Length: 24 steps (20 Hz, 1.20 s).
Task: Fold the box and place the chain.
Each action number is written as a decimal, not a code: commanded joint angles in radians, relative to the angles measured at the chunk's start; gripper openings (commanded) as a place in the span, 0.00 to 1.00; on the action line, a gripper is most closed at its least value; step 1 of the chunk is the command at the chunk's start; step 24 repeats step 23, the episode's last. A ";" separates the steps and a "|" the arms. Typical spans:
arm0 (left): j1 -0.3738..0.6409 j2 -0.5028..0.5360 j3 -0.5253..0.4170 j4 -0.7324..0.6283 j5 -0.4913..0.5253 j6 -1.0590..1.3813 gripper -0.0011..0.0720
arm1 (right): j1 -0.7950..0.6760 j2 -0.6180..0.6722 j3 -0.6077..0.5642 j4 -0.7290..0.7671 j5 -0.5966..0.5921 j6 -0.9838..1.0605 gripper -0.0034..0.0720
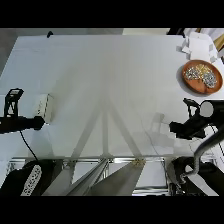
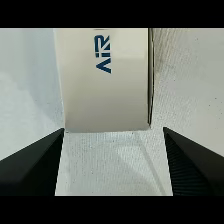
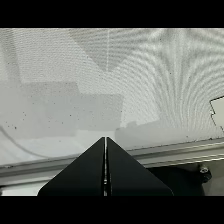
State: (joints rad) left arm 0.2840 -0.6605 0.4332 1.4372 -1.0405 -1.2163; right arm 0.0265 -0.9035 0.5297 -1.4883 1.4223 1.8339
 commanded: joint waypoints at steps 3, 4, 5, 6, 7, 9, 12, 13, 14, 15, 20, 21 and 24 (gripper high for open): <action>0.001 0.213 -0.001 -0.007 -0.058 0.000 0.97 | -0.001 0.000 0.000 0.000 0.000 0.000 0.07; 0.001 0.242 -0.001 -0.007 -0.072 0.000 0.97 | -0.001 0.000 0.000 0.000 0.000 0.000 0.07; 0.001 0.260 -0.001 -0.007 -0.089 0.000 0.97 | -0.001 0.000 0.000 0.000 0.000 0.000 0.07; 0.001 0.265 -0.001 -0.007 -0.102 0.000 0.97 | -0.001 0.000 0.000 0.000 0.000 0.000 0.07; 0.001 0.264 -0.001 -0.007 -0.108 0.000 0.97 | -0.001 0.000 0.000 0.000 0.000 0.000 0.07; 0.001 0.263 -0.001 -0.008 -0.089 0.000 0.97 | -0.001 0.000 0.000 0.000 0.000 0.000 0.07; -0.011 0.263 -0.001 -0.008 -0.080 0.000 0.97 | -0.001 0.000 0.000 0.000 0.000 0.000 0.07; -0.022 0.263 -0.001 -0.008 -0.081 0.000 0.97 | -0.001 0.000 0.000 0.000 0.000 0.000 0.07; -0.034 0.263 -0.001 -0.007 -0.081 0.001 0.97 | -0.001 0.000 0.000 0.000 0.000 0.000 0.07; -0.045 0.263 -0.001 -0.007 -0.081 0.001 0.97 | -0.001 0.000 0.000 0.000 0.000 0.000 0.07; -0.068 0.263 -0.001 -0.008 -0.055 0.000 0.97 | -0.001 0.000 0.000 0.000 0.000 0.000 0.07; -0.068 0.263 -0.001 -0.008 -0.052 0.000 0.97 | -0.001 0.000 0.000 0.000 0.000 0.000 0.07; -0.068 0.263 -0.001 -0.008 -0.052 0.000 0.97 | -0.001 0.000 0.000 0.000 0.000 0.000 0.07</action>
